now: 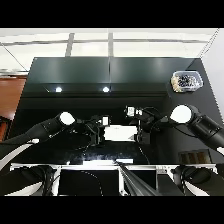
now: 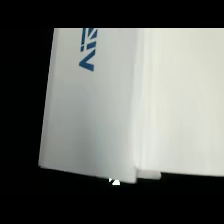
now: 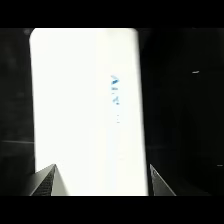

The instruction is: Fold the box and place the chain.

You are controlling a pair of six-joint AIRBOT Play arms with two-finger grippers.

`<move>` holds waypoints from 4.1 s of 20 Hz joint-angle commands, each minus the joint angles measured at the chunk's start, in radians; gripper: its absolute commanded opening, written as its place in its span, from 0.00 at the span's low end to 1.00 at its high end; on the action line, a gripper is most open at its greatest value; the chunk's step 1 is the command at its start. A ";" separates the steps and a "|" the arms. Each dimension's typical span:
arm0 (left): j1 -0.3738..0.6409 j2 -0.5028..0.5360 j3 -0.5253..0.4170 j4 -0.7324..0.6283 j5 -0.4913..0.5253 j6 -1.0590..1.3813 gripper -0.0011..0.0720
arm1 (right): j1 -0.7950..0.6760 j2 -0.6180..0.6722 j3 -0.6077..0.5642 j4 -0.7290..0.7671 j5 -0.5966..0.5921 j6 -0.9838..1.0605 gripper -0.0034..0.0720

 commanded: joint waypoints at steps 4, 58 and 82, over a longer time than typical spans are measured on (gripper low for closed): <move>-0.001 0.000 0.000 0.000 -0.001 0.000 0.62 | 0.008 -0.005 -0.007 -0.018 -0.058 -0.006 0.96; -0.001 0.000 0.000 0.000 -0.001 0.000 0.62 | 0.027 -0.047 -0.006 -0.014 -0.034 -0.006 0.50; -0.001 0.000 0.000 0.000 -0.001 0.000 0.62 | 0.027 -0.068 -0.010 -0.029 -0.033 -0.005 0.64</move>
